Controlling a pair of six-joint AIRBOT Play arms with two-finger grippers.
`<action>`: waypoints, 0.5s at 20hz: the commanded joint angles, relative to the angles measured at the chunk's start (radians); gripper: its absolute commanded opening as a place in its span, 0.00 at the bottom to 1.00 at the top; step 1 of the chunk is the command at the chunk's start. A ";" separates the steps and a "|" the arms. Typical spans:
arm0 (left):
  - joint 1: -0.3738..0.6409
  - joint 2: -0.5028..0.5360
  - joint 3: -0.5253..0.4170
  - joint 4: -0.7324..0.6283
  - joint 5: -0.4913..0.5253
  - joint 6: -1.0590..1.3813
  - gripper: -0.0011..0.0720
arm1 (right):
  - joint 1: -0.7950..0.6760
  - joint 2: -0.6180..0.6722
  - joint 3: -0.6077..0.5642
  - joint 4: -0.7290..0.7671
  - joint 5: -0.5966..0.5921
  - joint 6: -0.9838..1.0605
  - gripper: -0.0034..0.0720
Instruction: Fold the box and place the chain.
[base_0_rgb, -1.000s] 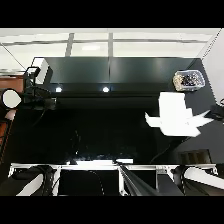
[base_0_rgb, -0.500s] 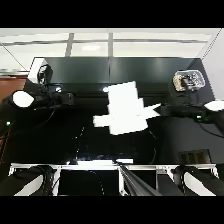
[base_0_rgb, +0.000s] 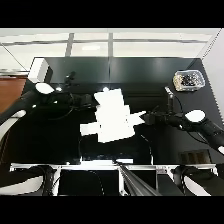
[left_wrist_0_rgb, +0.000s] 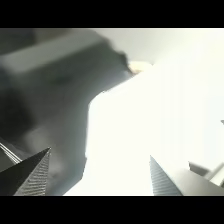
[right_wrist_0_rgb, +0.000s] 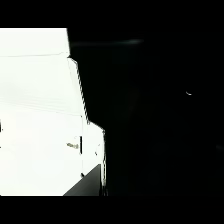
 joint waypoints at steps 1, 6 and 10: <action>-0.066 -0.186 0.127 -0.014 -0.139 0.054 0.95 | 0.025 0.003 -0.009 -0.010 -0.025 0.035 0.06; -0.089 -0.315 0.240 -0.034 -0.378 0.263 0.95 | 0.025 0.003 -0.009 -0.008 -0.026 0.035 0.06; -0.082 -0.365 0.338 0.008 -0.473 0.335 0.77 | 0.025 0.003 -0.009 -0.010 -0.025 0.034 0.06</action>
